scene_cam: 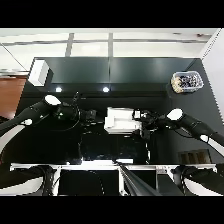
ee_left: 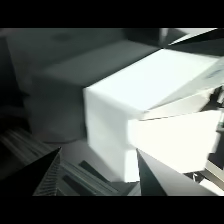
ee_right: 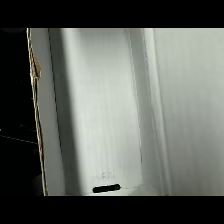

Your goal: Fold the box and place the chain.

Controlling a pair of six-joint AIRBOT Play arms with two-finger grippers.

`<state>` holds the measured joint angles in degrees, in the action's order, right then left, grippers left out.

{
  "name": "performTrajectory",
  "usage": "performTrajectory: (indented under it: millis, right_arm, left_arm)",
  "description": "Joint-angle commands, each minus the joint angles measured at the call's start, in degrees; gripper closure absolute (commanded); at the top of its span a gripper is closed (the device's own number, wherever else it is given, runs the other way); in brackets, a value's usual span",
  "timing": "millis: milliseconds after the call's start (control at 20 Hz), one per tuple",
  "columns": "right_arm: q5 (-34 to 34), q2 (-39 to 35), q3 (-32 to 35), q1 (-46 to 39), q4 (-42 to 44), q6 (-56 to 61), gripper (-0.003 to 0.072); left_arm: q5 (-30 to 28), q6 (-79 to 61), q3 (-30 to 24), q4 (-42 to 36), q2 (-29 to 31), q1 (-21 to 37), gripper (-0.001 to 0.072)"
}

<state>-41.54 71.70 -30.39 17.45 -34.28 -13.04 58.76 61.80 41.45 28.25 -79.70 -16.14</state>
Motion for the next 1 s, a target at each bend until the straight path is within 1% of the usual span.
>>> performTrajectory:
  millis: [0, 300, 450, 550, 800, 950]
  right_arm:
    - [0.02, 0.02, -0.04, 0.04, 0.0, 0.02, 0.063]
    - [0.02, 0.02, -0.02, 0.04, 0.0, 0.02, 0.0629]
    - [0.02, 0.02, -0.02, 0.04, 0.0, 0.04, 0.063]
    - [0.04, 0.02, -0.02, 0.04, 0.0, 0.07, 0.063]
    - [0.2, 0.02, -0.02, 0.04, 0.0, 0.17, 0.063]
    - [0.59, 0.02, -0.02, 0.04, 0.17, 0.48, 0.063]
  left_arm:
    - [0.11, -0.28, 2.14, -0.24, 0.04, -0.96, 0.0163]
    - [-3.56, 1.7, 3.41, -0.17, 0.0, -5.84, 0.0167]
    - [-3.96, 3.39, 4.74, 0.63, 0.0, -7.93, 0.0167]
    - [-5.09, 7.91, 6.36, 4.94, 0.0, -9.86, 0.0168]
    - [-7.65, 26.32, 11.3, 21.38, 0.0, -15.47, 0.0167]
    - [-9.44, 34.49, 12.83, 28.02, 0.0, -18.97, 0.0167]
